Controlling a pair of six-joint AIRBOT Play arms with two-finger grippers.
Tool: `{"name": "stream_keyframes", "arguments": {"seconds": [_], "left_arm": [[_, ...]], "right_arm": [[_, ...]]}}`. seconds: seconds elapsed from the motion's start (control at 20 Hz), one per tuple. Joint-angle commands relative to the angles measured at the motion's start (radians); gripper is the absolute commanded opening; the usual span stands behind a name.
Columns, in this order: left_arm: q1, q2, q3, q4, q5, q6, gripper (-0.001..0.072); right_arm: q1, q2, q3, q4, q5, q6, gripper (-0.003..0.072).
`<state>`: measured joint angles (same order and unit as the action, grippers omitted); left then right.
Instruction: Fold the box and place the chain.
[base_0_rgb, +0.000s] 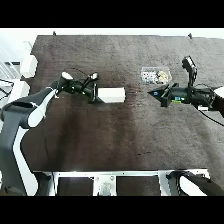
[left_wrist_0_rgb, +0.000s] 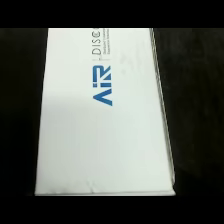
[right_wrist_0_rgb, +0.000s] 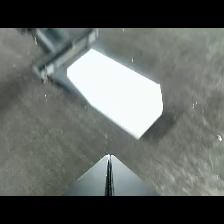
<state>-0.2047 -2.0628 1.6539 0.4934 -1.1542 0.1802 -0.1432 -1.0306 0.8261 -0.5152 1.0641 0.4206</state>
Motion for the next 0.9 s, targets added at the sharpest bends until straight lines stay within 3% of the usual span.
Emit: {"name": "stream_keyframes", "arguments": {"seconds": [0.0, 0.35, 0.6, 0.85], "left_arm": [[0.028, 0.082, 0.003, 0.001, 0.068, -0.165, 0.0014], [0.206, 0.303, 0.003, 0.120, 0.431, -0.504, 0.0014], [0.358, 0.309, -0.029, 0.243, 0.571, -0.775, 0.0015], [0.427, 0.284, -0.130, 0.245, 0.740, -0.863, 0.0017]], "right_arm": [[-0.038, 0.016, -0.035, 0.002, -0.002, -0.006, 0.0009], [-0.040, 0.015, -0.035, 0.003, -0.002, -0.006, 0.0009], [-0.040, 0.015, -0.036, 0.003, -0.004, -0.005, 0.0009], [-0.039, 0.014, -0.036, 0.011, -0.053, -0.005, 0.0009]]}}
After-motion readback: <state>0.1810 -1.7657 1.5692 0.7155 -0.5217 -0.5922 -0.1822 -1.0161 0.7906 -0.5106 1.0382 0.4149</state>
